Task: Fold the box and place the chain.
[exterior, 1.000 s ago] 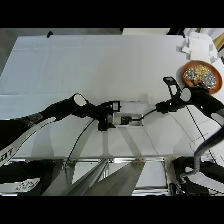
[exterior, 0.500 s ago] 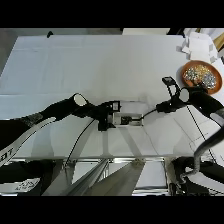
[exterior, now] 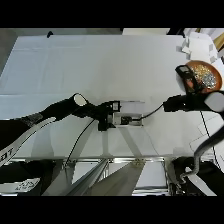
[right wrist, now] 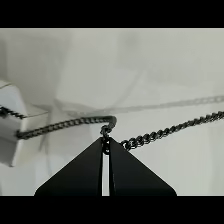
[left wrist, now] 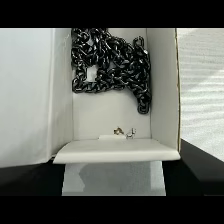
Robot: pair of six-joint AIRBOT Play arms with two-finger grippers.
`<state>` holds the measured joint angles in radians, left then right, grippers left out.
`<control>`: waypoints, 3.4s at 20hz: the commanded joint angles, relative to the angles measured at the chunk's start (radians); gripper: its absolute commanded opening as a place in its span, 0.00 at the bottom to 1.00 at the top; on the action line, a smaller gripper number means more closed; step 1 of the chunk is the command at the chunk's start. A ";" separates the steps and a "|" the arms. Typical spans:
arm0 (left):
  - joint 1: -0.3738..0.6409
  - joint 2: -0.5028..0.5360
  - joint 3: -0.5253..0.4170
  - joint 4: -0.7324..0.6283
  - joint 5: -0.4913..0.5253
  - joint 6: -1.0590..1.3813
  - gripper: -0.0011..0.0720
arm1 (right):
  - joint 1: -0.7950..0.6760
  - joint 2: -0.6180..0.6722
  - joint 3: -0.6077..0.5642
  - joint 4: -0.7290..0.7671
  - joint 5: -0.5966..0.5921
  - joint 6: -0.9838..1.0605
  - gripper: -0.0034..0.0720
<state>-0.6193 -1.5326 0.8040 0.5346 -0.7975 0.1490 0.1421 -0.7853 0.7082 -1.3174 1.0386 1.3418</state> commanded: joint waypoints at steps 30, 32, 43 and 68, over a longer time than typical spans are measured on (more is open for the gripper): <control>0.001 0.001 0.000 0.000 0.000 0.000 0.55 | 0.373 -0.211 0.000 0.345 -0.136 -0.299 0.06; 0.001 0.001 0.000 0.000 0.000 0.000 0.55 | 0.374 -0.245 0.000 0.344 -0.139 -0.299 0.06; 0.000 0.001 0.000 0.000 0.000 0.000 0.55 | 0.374 -0.349 0.001 0.300 -0.154 -0.291 0.35; 0.001 0.001 0.000 0.000 0.000 0.000 0.55 | -0.085 -0.512 0.076 -0.219 -0.147 0.152 0.49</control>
<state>-0.6189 -1.5326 0.8040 0.5346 -0.7979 0.1493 0.0456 -1.2175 0.7830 -1.5589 0.9382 1.4933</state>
